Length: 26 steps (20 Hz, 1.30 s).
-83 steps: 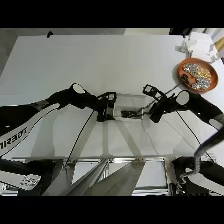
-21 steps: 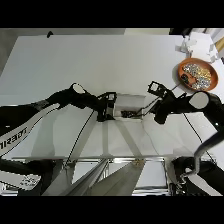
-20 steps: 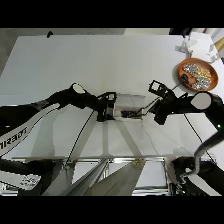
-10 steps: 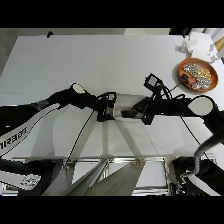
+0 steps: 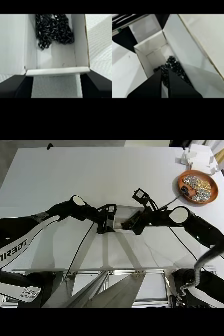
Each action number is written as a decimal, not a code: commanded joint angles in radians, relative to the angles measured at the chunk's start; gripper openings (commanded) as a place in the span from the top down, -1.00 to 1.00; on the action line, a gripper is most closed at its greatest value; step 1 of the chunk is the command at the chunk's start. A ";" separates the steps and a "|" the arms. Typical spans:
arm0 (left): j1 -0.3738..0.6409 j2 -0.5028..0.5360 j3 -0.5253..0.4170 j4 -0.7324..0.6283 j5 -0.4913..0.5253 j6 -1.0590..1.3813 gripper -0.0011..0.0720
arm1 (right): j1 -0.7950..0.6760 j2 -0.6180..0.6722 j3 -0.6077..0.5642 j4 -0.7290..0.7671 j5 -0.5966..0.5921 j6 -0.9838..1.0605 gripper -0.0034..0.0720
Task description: Fold the box and place the chain.
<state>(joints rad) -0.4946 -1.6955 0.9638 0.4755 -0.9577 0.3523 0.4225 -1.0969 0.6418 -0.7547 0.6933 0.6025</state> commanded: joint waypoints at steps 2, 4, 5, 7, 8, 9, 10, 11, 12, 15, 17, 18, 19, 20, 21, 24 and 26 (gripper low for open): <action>0.001 0.000 0.000 0.000 0.000 0.000 0.28 | 0.001 -0.015 0.001 0.004 0.013 0.003 0.40; 0.001 0.000 0.000 0.000 0.000 0.000 0.28 | 0.001 -0.004 0.001 0.003 0.013 0.003 0.40; 0.001 0.000 0.000 0.000 0.000 0.000 0.28 | 0.001 0.012 0.001 0.002 0.013 0.003 0.40; 0.001 0.000 0.000 0.000 0.000 0.000 0.28 | -0.003 0.061 0.001 -0.005 0.016 0.003 0.40; 0.001 0.000 0.000 0.000 0.000 0.000 0.28 | -0.016 0.092 0.001 -0.006 0.028 0.003 0.41; 0.001 0.000 0.000 0.000 0.000 0.000 0.28 | -0.037 0.123 0.001 -0.008 0.042 0.003 0.42; 0.001 0.000 0.000 0.000 0.000 0.000 0.28 | -0.068 0.157 0.001 -0.008 0.063 0.004 0.44; 0.000 0.000 0.000 0.000 0.000 0.000 0.28 | -0.102 0.187 0.001 -0.008 0.085 0.004 0.44; 0.001 0.000 0.000 0.000 0.000 0.000 0.28 | -0.146 0.219 0.001 -0.009 0.111 0.005 0.46; 0.001 0.000 0.000 0.000 0.000 0.000 0.28 | -0.291 0.276 0.001 -0.052 0.170 0.050 0.73; 0.001 0.000 0.000 0.000 0.000 0.000 0.28 | -0.377 0.274 0.001 -0.157 0.177 0.132 0.77; 0.001 0.000 0.000 0.000 0.000 0.000 0.28 | -0.410 0.267 0.001 -0.222 0.159 0.199 0.75; 0.001 0.000 0.000 0.000 0.000 0.000 0.28 | -0.435 0.256 0.001 -0.268 0.122 0.283 0.74; 0.000 0.000 0.000 0.000 0.000 0.000 0.28 | -0.454 0.238 0.001 -0.300 0.072 0.375 0.52; 0.001 0.000 0.000 0.000 0.000 0.000 0.28 | -0.466 0.217 0.001 -0.323 0.027 0.450 0.00; 0.001 0.000 0.000 0.000 0.000 0.000 0.28 | -0.470 0.140 0.001 -0.414 -0.090 0.552 -0.18; 0.001 0.000 0.000 0.000 0.000 0.000 0.28 | -0.475 0.088 0.002 -0.517 -0.167 0.655 -0.16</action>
<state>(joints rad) -0.4946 -1.6955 0.9638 0.4755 -0.9577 0.3523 -0.0338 -0.9478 0.6430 -1.1255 0.6514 1.0866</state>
